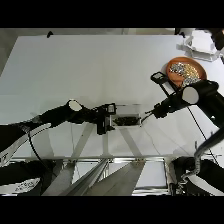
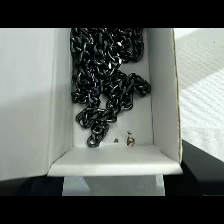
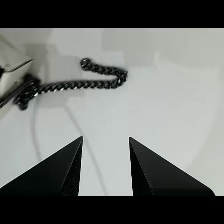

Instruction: Fold the box and place the chain.

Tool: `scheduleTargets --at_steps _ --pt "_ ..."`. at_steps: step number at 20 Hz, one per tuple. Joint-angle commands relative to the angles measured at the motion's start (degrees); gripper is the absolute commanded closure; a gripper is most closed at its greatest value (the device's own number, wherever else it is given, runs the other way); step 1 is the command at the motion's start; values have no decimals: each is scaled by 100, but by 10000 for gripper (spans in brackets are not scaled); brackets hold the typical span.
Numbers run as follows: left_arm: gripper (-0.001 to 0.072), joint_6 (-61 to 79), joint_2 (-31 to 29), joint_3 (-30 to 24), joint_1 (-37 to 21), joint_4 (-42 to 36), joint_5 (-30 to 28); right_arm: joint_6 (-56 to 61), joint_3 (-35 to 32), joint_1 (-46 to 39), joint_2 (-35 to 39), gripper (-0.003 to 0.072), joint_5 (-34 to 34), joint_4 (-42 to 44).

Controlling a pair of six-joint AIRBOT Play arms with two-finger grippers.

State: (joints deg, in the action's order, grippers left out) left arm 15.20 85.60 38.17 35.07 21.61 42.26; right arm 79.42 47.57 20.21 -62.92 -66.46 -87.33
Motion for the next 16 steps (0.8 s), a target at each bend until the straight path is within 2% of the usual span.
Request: scheduleTargets --at_steps 1,6,11,14,16 --pt "297 0 -2 -2 2 0 -2 -46 -2 -39 -874 367 457 -120" --pt "297 0 -2 -2 2 0 -2 -42 -2 -39 -1626 367 826 -70" --pt "297 0 -2 -2 2 0 0 -39 -2 -39 -1663 380 1211 96" --pt "297 0 -2 -2 4 0 -2 -35 -2 -39 -1663 512 1187 96" --pt "297 0 -2 -2 2 0 -2 -37 -2 -39 -1663 644 1082 140"
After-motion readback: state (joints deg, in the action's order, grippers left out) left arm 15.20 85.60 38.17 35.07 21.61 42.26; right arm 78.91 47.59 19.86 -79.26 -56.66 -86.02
